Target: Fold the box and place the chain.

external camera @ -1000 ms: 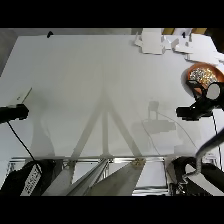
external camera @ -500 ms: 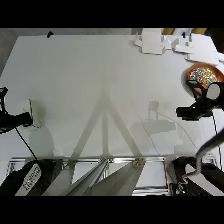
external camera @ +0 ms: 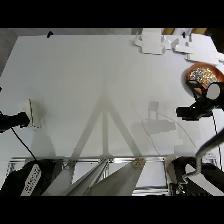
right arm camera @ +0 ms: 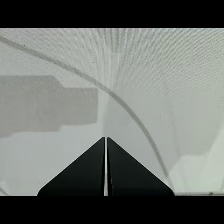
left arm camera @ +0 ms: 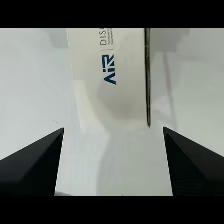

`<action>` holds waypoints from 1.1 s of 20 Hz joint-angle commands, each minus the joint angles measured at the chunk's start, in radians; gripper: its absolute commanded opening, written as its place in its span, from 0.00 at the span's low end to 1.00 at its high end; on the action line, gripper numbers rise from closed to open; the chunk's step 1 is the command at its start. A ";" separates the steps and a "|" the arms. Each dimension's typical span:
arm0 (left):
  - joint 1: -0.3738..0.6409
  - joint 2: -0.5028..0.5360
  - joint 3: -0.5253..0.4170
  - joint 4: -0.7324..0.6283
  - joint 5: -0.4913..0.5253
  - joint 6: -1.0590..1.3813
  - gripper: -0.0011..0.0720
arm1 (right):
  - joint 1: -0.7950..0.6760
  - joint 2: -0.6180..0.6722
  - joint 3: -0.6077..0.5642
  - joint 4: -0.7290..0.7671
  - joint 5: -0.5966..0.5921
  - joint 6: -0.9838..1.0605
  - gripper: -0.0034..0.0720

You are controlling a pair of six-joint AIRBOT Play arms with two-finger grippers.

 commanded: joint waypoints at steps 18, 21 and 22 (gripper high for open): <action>-0.132 0.325 0.000 -0.008 -0.026 -0.004 0.96 | 0.000 0.000 -0.001 0.000 0.000 0.000 0.07; -0.132 0.325 0.000 -0.008 -0.025 -0.005 0.96 | 0.000 0.000 -0.001 0.000 0.000 0.000 0.07; -0.132 0.325 0.000 -0.008 -0.025 -0.005 0.96 | 0.000 0.000 -0.001 0.000 0.000 0.000 0.07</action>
